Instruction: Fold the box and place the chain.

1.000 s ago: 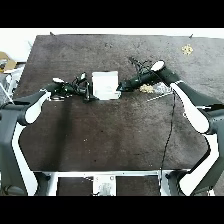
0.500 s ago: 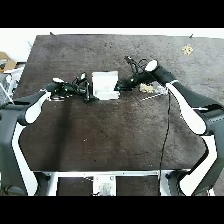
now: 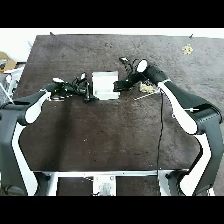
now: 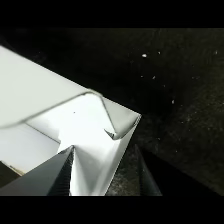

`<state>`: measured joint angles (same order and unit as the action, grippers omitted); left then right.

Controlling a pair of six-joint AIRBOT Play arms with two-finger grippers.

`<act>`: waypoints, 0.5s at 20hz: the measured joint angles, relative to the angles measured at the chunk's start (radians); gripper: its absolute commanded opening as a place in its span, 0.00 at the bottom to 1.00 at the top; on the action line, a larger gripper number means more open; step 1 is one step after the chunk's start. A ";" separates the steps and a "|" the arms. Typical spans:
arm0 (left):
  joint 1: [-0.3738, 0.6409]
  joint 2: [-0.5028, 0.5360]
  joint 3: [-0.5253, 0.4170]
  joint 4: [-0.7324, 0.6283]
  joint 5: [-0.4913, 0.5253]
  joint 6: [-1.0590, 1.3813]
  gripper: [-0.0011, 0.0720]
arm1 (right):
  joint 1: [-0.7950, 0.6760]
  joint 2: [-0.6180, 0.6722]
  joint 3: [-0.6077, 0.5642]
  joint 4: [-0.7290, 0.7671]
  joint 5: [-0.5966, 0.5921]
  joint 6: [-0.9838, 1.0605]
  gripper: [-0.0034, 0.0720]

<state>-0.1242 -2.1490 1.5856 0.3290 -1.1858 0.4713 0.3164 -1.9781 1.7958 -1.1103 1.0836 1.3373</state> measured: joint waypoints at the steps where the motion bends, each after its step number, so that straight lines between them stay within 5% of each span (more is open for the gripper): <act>1: 0.000 0.000 0.000 0.000 0.000 0.000 0.40 | 0.006 -0.001 0.012 -0.022 0.002 0.015 0.62; 7: 0.000 0.000 0.000 0.000 0.000 0.000 0.40 | 0.071 -0.045 0.106 -0.238 0.075 0.154 0.62; 8: 0.000 0.000 0.000 0.000 0.000 0.000 0.41 | 0.081 -0.058 0.126 -0.272 0.090 0.182 0.51; 10: 0.000 0.000 0.000 0.000 0.000 0.000 0.40 | 0.103 -0.082 0.162 -0.334 0.116 0.233 0.46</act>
<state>-0.1246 -2.1490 1.5856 0.3290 -1.1858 0.4713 0.4194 -2.0602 1.9575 -1.4445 1.1992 1.5703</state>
